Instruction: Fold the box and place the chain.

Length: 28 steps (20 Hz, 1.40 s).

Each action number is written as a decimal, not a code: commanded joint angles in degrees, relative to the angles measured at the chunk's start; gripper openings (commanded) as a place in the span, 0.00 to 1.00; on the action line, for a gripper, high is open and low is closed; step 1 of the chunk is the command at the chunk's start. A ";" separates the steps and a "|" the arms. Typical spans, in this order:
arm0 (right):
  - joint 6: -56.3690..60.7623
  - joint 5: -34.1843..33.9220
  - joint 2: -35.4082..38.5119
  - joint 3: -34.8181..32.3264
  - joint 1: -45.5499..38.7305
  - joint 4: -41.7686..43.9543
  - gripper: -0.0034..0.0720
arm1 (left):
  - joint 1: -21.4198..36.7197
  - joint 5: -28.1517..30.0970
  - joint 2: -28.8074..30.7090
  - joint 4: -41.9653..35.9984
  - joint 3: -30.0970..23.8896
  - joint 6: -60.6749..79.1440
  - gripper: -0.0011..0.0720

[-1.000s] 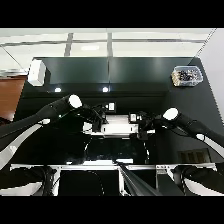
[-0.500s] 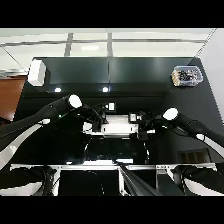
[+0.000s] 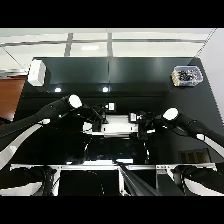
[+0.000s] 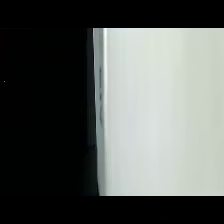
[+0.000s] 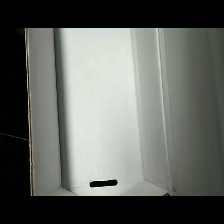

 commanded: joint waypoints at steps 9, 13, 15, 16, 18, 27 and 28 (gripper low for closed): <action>-0.02 0.07 -0.02 0.04 0.00 -0.04 0.58 | 3.89 -13.38 13.68 24.17 3.41 -28.06 0.99; 0.00 0.07 -0.02 0.04 0.00 -0.04 0.57 | 5.60 -26.62 16.17 19.26 3.21 -46.95 0.55; -0.02 0.07 -0.02 0.04 0.00 -0.04 0.57 | 4.94 -28.98 15.78 6.64 1.66 -47.45 0.05; 0.00 0.07 -0.02 0.04 0.00 -0.04 0.57 | 4.28 -27.10 15.78 -1.09 0.20 -44.85 0.05; 0.00 0.07 -0.02 0.04 0.00 -0.02 0.57 | 2.91 -19.21 15.76 -13.53 -2.47 -37.09 0.05; -0.02 0.07 -0.02 0.04 0.00 -0.04 0.57 | 2.89 11.91 8.96 -9.79 -3.04 -35.93 0.05; 0.00 0.07 -0.02 0.04 0.00 -0.04 0.57 | 2.78 9.64 7.08 -6.23 -2.27 -38.01 0.05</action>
